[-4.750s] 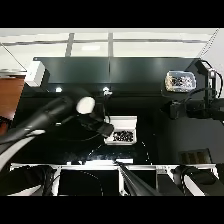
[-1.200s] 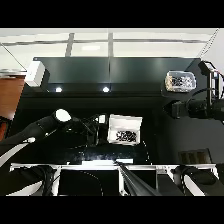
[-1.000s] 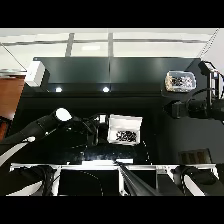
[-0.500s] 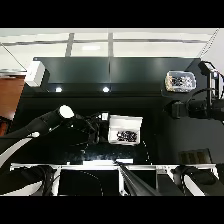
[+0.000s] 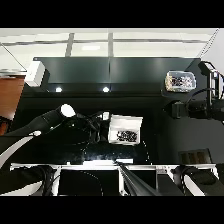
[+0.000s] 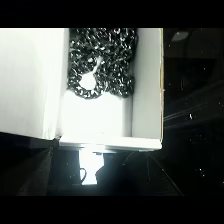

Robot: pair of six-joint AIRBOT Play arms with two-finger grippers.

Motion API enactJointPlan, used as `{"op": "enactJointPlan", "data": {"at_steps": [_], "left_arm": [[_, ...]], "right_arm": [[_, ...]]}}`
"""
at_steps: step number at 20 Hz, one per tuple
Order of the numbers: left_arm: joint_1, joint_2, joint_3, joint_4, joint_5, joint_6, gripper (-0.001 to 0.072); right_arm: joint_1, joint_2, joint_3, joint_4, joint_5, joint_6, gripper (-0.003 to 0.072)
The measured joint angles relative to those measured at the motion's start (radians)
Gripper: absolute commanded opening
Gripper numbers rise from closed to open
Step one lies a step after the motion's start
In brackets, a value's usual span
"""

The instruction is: Fold the box and place the chain.

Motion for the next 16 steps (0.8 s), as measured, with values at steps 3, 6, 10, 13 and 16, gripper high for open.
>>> {"op": "enactJointPlan", "data": {"at_steps": [3,6,10,13,16], "left_arm": [[-0.008,-0.004,0.000,-0.014,0.001,0.000,0.0711],[-0.022,-0.009,0.000,-0.019,-0.002,0.003,0.0711],[-0.039,-0.014,0.001,-0.034,0.010,0.003,0.0682],[-0.050,-0.016,0.001,-0.038,0.025,0.004,0.0332],[-0.054,-0.017,0.001,-0.038,0.034,0.003,0.0308]], "right_arm": [[0.000,0.000,0.000,0.000,0.000,0.000,0.0576],[0.000,0.000,0.000,0.000,0.000,0.000,0.0576],[0.000,0.000,0.000,0.000,0.000,0.000,0.0576],[0.000,0.000,0.000,-0.002,0.000,0.000,0.0576],[0.000,0.000,0.000,-0.008,0.004,0.000,0.0719]]}}
